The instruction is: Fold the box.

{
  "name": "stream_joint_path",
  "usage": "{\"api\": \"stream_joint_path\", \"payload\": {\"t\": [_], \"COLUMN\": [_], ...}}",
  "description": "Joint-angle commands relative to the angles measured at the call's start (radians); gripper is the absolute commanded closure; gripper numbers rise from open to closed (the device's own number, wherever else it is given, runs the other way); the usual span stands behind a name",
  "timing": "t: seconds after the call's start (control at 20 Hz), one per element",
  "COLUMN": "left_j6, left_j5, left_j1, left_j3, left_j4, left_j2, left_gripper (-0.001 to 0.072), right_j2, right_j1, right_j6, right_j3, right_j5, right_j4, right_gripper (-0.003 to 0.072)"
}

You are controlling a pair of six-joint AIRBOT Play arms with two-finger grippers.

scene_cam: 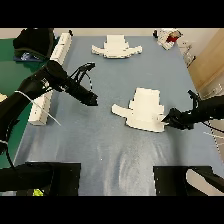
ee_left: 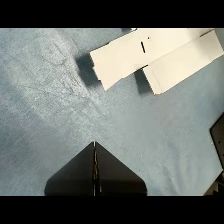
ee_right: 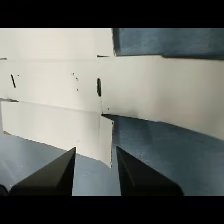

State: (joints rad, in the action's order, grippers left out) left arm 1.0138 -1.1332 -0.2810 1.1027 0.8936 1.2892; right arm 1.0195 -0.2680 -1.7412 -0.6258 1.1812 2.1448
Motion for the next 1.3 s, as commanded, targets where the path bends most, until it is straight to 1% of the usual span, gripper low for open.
{"api": "stream_joint_path", "payload": {"t": [0.0,0.1,0.2,0.3,0.45,0.5,0.65,0.85,0.9,0.95,1.1,1.15,1.25], "left_j6": [0.0,0.0,0.0,0.0,0.0,0.0,0.0,0.0,0.0,0.0,0.0,0.0,0.0], "left_j5": [0.002,0.001,0.004,0.009,0.008,0.008,0.006,0.007,0.008,0.007,0.007,0.005,0.004], "left_j1": [0.0,0.0,0.0,0.0,0.0,0.0,0.0,0.0,0.0,0.0,0.0,0.0,0.0], "left_j3": [0.0,0.0,0.0,0.0,0.0,0.0,0.0,0.0,0.0,0.0,0.0,0.0,0.0], "left_j4": [0.0,0.0,-0.003,-0.005,-0.016,-0.017,-0.02,-0.023,-0.023,-0.023,-0.026,-0.027,-0.027], "left_j2": [0.001,0.001,0.001,0.001,0.001,0.001,0.001,0.001,0.001,0.001,0.001,0.001,0.001], "left_gripper": [0.0698,0.0698,0.0698,0.0698,0.0697,0.0698,0.0698,0.0698,0.0698,0.0698,0.0698,0.0697,0.0697], "right_j2": [-0.005,-0.002,0.027,0.093,0.193,0.221,0.277,0.293,0.293,0.293,0.294,0.296,0.296], "right_j1": [-0.056,-0.131,-0.227,-0.293,-0.354,-0.362,-0.369,-0.365,-0.365,-0.361,-0.312,-0.291,-0.258], "right_j6": [0.108,0.157,0.119,0.022,-0.15,-0.17,-0.191,-0.218,-0.235,-0.245,-0.261,-0.265,-0.267], "right_j3": [-0.062,-0.117,-0.137,-0.136,-0.136,-0.136,-0.135,-0.134,-0.131,-0.13,-0.13,-0.13,-0.13], "right_j5": [-0.014,-0.005,-0.002,0.011,0.032,0.034,0.04,0.08,0.096,0.111,0.117,0.115,0.099], "right_j4": [-0.107,-0.196,-0.19,-0.11,0.064,0.077,0.075,0.099,0.124,0.148,0.164,0.164,0.165], "right_gripper": [0.0296,0.0296,0.0295,0.0296,0.0296,0.0296,0.0296,0.0303,0.0304,0.0341,0.0361,0.0412,0.0413]}}
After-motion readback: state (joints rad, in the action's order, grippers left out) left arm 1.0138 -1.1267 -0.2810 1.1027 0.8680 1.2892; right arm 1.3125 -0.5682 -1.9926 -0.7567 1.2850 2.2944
